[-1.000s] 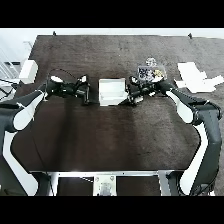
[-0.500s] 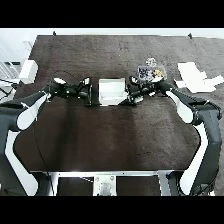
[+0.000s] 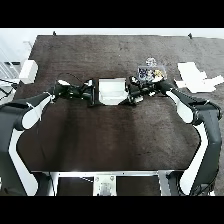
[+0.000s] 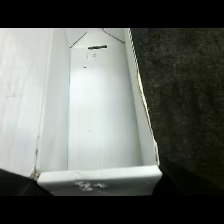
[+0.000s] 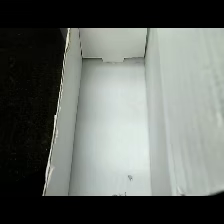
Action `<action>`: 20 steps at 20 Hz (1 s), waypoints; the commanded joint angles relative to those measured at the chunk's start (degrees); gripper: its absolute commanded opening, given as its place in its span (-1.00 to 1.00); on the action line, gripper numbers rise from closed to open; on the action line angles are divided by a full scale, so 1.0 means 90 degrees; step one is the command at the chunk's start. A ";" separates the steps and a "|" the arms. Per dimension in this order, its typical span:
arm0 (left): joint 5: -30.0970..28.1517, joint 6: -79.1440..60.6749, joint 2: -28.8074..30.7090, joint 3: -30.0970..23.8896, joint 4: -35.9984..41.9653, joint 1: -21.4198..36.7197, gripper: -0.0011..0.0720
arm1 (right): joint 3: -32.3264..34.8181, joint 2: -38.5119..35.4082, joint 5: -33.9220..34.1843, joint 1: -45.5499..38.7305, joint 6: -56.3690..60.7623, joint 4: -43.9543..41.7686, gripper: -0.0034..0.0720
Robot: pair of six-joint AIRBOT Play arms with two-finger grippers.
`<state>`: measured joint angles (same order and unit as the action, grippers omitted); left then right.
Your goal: Fold the box and place the chain.
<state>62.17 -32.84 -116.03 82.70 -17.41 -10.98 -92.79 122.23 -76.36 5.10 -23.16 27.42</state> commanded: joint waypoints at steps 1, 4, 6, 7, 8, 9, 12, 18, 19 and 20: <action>0.0187 0.0180 -0.0172 0.0192 0.0126 -0.0002 0.82 | 0.0002 -0.0002 -0.0022 0.0007 -0.0002 0.0005 0.60; 0.0282 0.0325 -0.0260 0.0291 0.0134 -0.0002 0.84 | 0.0002 -0.0002 -0.0022 0.0007 -0.0002 0.0005 0.60; 0.0260 0.0333 -0.0260 0.0296 0.0121 -0.0002 0.84 | 0.0002 -0.0002 -0.0022 0.0007 -0.0002 0.0005 0.60; 0.0260 0.0347 -0.0260 0.0294 0.0117 -0.0002 0.84 | 0.0002 -0.0002 -0.0022 0.0007 -0.0002 0.0005 0.60; 0.0233 0.0376 -0.0260 0.0296 0.0112 -0.0002 0.84 | 0.0002 -0.0002 -0.0022 0.0007 -0.0002 0.0005 0.60; 0.0214 0.0483 -0.0267 0.0296 0.0112 -0.0002 0.84 | 0.0002 -0.0002 -0.0022 0.0007 -0.0002 0.0005 0.60; 0.0194 0.0476 -0.0328 0.0299 0.0148 -0.0002 0.84 | 0.0002 -0.0002 -0.0022 0.0007 -0.0002 0.0005 0.60; 0.0131 0.0478 -0.0359 0.0296 0.0131 -0.0005 0.84 | 0.0002 -0.0002 -0.0022 0.0007 -0.0002 0.0005 0.60; 0.0138 0.0476 -0.0359 0.0296 0.0126 -0.0002 0.84 | 0.0002 -0.0002 -0.0022 0.0007 -0.0002 0.0005 0.60; 0.0146 0.0474 -0.0359 0.0296 0.0129 -0.0002 0.84 | 0.0002 -0.0002 -0.0022 0.0007 -0.0002 0.0005 0.60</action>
<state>63.72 -28.56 -119.20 85.34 -16.05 -10.98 -92.79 122.23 -76.51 5.10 -23.18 27.46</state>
